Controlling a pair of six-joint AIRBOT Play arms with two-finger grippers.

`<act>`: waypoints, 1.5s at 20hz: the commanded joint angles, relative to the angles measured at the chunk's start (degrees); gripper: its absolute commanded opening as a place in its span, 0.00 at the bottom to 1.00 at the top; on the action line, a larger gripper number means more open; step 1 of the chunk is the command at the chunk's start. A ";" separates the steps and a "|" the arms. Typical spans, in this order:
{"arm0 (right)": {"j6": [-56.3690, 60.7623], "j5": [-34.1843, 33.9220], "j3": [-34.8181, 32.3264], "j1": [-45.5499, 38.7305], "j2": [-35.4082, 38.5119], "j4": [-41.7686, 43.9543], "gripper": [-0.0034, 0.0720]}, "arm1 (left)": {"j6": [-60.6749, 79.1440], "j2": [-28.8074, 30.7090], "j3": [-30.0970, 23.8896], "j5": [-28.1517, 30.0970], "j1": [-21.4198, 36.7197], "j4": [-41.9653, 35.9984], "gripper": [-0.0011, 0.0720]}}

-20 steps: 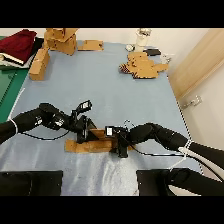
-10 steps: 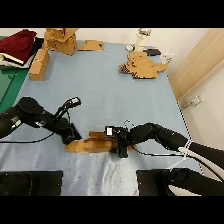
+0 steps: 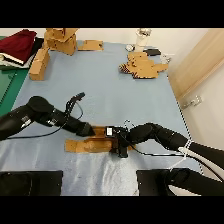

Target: Fold the box.

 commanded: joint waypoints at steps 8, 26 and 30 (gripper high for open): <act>0.00 0.02 0.00 0.07 -0.04 0.00 0.71 | -5.79 -19.21 8.76 5.51 -0.90 11.43 0.02; 0.02 0.00 0.00 0.07 -0.04 -0.22 0.71 | 38.80 9.25 1.51 -9.53 9.97 17.18 0.91; 0.00 0.00 0.00 0.07 -0.04 -0.22 0.71 | 42.23 7.45 0.00 -3.32 2.80 21.99 0.97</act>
